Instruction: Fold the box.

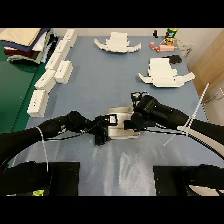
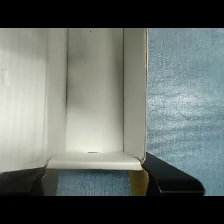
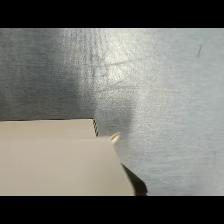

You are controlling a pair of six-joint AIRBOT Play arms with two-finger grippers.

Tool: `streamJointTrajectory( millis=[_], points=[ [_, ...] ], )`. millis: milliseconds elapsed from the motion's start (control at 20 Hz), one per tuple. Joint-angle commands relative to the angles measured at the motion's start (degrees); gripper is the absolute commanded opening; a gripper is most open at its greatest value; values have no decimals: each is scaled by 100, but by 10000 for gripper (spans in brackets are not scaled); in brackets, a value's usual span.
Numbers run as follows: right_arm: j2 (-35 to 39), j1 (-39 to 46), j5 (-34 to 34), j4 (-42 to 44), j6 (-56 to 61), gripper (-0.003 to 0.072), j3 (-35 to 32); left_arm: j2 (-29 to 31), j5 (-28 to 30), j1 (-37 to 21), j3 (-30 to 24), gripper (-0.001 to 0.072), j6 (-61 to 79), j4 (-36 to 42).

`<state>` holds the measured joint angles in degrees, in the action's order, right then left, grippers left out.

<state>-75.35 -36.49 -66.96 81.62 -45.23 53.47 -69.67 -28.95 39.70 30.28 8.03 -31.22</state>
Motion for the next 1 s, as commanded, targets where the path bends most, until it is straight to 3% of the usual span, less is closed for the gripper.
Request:
streamJointTrajectory(
  millis=[0, 100, 200, 250, 700, 750, 800, 950],
  points=[
    [0, -7, -127, 2, 17, 1, 0, 2, 2, -4, 2, 422, 4, -4],
    [13, -7, -129, 50, -46, 7, 2, 2, 2, -4, 2, 423, 4, -4],
    [24, -4, -256, 133, -103, 341, 2, 2, 2, -4, 2, 422, 4, -4],
    [55, -4, -374, 184, -186, 363, 2, 2, 2, -4, 2, 422, 7, -4],
    [1095, 0, -588, 378, -350, 362, 2, 2, 2, -4, 2, 422, 7, -4],
    [1311, 13, -608, 365, -389, 330, 2, 2, 2, -4, 2, 423, 4, -4],
    [1510, 57, -627, 365, -455, 214, 2, 2, 2, -4, 2, 423, 4, -7],
    [1810, 522, -844, 369, -798, 9, 2, 2, 2, -4, 2, 422, 4, -4]
  ],
)
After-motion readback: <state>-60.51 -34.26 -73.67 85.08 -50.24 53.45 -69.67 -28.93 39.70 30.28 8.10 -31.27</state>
